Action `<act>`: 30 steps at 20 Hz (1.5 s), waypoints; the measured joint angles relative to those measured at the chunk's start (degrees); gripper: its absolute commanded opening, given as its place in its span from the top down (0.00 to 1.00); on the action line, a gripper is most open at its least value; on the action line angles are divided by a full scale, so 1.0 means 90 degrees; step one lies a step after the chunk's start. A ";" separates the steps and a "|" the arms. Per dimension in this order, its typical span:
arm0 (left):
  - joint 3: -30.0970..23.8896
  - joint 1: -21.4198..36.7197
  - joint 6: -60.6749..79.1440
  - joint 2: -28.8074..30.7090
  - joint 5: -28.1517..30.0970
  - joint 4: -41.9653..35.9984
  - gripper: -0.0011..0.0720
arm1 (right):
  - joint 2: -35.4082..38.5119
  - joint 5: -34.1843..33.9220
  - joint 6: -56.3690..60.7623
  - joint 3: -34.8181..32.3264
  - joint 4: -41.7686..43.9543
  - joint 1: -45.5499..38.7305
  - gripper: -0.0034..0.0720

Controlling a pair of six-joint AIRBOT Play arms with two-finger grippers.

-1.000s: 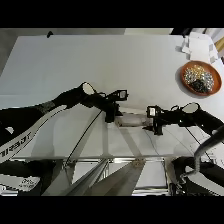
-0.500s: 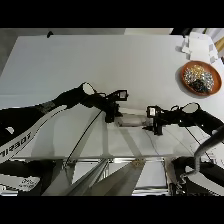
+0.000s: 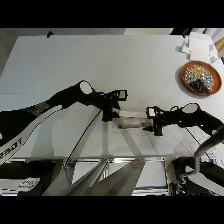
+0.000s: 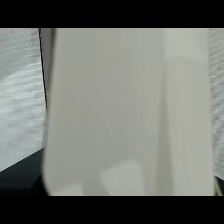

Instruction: Fold the box and place the chain.

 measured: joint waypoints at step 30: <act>-0.0010 -0.1736 -0.3908 0.1316 0.1625 0.1535 0.98 | 0.0000 -0.0015 -0.0005 0.0000 0.0002 0.0000 0.38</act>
